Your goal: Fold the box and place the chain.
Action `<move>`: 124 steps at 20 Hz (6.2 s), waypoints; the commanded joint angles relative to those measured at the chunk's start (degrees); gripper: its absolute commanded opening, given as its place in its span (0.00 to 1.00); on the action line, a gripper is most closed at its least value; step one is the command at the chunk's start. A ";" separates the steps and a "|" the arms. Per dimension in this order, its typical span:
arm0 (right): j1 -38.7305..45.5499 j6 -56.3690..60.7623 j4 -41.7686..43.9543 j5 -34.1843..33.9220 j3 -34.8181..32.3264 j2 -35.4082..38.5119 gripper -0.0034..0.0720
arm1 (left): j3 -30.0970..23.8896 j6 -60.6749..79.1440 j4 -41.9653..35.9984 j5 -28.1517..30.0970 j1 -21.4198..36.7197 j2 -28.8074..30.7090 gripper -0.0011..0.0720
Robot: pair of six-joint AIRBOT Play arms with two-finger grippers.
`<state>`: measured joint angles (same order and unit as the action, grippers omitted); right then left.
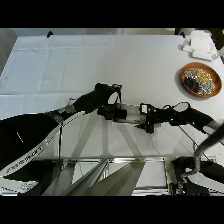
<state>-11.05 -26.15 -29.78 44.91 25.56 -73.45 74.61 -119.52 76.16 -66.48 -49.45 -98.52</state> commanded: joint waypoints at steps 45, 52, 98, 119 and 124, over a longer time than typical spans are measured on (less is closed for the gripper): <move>-0.02 0.15 0.07 -0.09 -0.02 0.00 0.48 | -1.75 69.02 -8.57 -15.06 17.14 18.25 0.86; -0.02 0.15 0.07 -0.11 -0.02 0.00 0.48 | -25.22 122.20 -18.64 11.13 18.18 18.23 0.98; -0.02 0.15 0.07 -0.09 -0.02 0.00 0.48 | -28.96 126.35 -42.73 19.96 12.28 10.86 0.61; -0.02 0.13 -0.44 -1.05 -0.02 0.00 0.47 | -28.96 126.35 -42.73 19.93 12.28 10.84 0.61; -0.02 0.83 -3.02 -0.46 -0.02 0.50 0.93 | -28.96 126.35 -42.73 19.96 12.28 10.84 0.61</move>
<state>-11.11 -25.56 -30.96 44.69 25.52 -73.30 45.65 6.66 33.43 -47.29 -37.12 -87.64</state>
